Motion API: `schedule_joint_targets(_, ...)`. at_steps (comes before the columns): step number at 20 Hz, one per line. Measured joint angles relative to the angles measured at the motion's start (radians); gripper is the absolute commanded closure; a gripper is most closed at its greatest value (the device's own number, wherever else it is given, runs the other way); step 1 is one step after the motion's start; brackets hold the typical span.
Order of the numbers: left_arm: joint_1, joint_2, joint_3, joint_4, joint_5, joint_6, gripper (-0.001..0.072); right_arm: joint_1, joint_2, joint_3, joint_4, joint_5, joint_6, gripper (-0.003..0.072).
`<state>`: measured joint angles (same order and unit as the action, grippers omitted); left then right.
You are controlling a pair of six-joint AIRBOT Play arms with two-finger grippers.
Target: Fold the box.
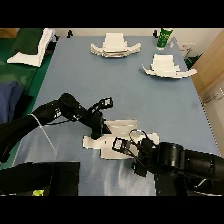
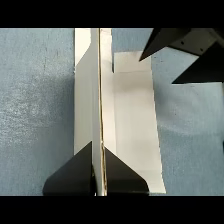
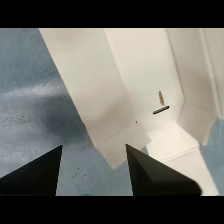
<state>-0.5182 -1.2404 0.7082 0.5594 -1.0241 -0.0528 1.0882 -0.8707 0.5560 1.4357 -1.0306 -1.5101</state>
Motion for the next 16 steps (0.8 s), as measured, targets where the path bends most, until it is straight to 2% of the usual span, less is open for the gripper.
schedule_joint_targets(7, 0.000, 0.000, 0.000, 0.000, 0.000, 0.000, 0.0696, 0.012, -0.097, 0.000, -0.180, 0.141, 0.061, 0.0075)
schedule_joint_targets(14, 0.000, 0.000, 0.000, 0.000, 0.000, 0.000, 0.0696, 0.012, -0.063, 0.000, -0.262, 0.155, 0.199, 0.0073)
schedule_joint_targets(15, 0.000, 0.000, 0.000, 0.000, 0.000, 0.000, 0.0696, 0.012, -0.051, 0.000, -0.266, 0.146, 0.214, -0.0034)
schedule_joint_targets(16, 0.000, 0.000, 0.000, 0.000, 0.000, 0.000, 0.0696, 0.012, -0.039, 0.000, -0.268, 0.136, 0.231, -0.0034)
